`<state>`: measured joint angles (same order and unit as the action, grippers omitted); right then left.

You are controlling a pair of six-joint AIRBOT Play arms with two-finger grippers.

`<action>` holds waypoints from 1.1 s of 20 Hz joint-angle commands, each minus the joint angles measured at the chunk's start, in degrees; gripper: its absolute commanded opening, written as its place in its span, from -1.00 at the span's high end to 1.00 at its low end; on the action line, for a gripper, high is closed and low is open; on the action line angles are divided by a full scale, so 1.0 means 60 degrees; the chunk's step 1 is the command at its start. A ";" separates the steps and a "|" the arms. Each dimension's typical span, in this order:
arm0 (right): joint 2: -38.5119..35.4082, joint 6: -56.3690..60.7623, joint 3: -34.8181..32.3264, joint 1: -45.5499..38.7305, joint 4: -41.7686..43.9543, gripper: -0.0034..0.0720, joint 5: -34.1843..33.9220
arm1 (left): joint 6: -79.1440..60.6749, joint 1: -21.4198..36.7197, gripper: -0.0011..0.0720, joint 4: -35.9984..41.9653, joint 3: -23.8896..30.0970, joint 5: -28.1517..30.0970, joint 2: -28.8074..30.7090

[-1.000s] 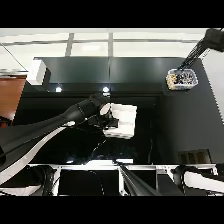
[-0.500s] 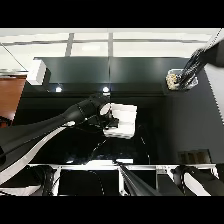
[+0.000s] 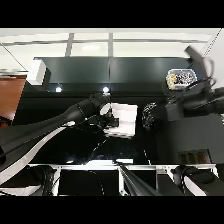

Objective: Fold the box and place the chain.

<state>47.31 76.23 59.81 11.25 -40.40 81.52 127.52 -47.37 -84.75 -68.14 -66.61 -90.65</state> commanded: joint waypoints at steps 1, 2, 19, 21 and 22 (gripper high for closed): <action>0.0098 -0.0117 -0.0645 0.1118 0.0565 0.87 -0.1300 | -0.0004 0.0000 0.90 -0.0004 0.0000 0.0022 0.0007; 0.0168 -0.0117 -0.0645 0.1297 0.0554 0.87 -0.1632 | -0.0004 0.0000 0.90 -0.0004 0.0000 0.0022 0.0007; 0.1592 -0.0058 -0.0729 0.1392 -0.0430 0.87 -0.2302 | -0.0004 0.0000 0.90 -0.0004 0.0000 0.0018 0.0007; 0.1800 0.0000 -0.0911 0.1388 -0.0896 0.87 -0.2313 | -0.0004 0.0000 0.90 -0.0004 0.0000 0.0026 0.0007; 0.1909 0.0098 -0.1111 0.1392 -0.1024 0.87 -0.2302 | -0.0004 0.0000 0.90 -0.0004 0.0000 0.0026 0.0007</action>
